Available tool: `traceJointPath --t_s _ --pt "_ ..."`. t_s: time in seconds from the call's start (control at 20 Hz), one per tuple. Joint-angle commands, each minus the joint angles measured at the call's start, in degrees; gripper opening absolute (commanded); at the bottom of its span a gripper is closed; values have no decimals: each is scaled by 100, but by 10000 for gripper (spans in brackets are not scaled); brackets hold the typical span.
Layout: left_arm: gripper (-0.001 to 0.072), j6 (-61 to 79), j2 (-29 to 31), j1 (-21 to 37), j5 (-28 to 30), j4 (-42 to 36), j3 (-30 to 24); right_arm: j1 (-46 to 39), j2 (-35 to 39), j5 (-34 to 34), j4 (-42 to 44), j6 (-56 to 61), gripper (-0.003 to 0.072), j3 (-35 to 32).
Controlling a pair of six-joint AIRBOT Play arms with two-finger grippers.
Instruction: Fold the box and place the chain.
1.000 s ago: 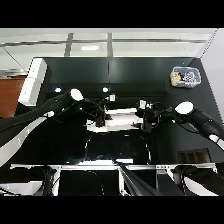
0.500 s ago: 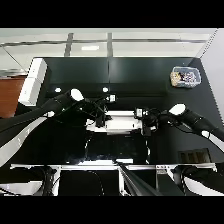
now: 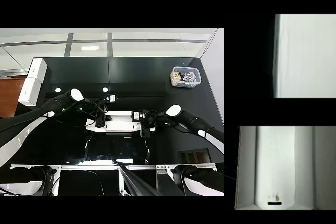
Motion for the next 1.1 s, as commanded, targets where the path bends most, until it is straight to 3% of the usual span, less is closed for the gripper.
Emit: traceJointPath --t_s 0.0,0.25,0.3,0.35,0.4,0.5,0.55,0.6,0.65,0.7,0.9,1.0,1.05 --pt "26 -4 0 -2 17 -2 -2 68 -22 -105 -142 90 701 7" --pt "26 -4 0 0 17 -2 -2 66 -22 -105 -140 96 699 7" --pt "26 -4 0 0 17 -2 -2 66 -22 -105 -138 96 632 7" --pt "26 -4 0 0 15 -2 -2 66 -22 -101 -140 94 475 7" --pt "26 -7 0 0 11 -2 -2 66 -22 -101 -140 94 430 7" --pt "30 -48 2 0 -2 -2 0 66 -22 -103 -140 94 430 7" --pt "106 -157 13 4 -61 2 7 66 -22 -103 -140 94 430 7" --pt "331 -197 46 26 -118 13 11 66 -22 -103 -140 94 430 7" --pt "456 -302 114 74 -195 24 11 66 -22 -103 -140 94 430 7" --pt "535 -490 236 151 -313 63 11 66 -22 -103 -140 94 430 7" --pt "566 -1897 975 531 -942 1108 9 66 -22 -103 -142 92 430 7" --pt "554 -2837 1268 673 -1578 1644 9 66 -22 -101 -142 92 423 7" --pt "425 -3145 1344 732 -2050 1663 2 66 -22 -74 -162 90 232 7"
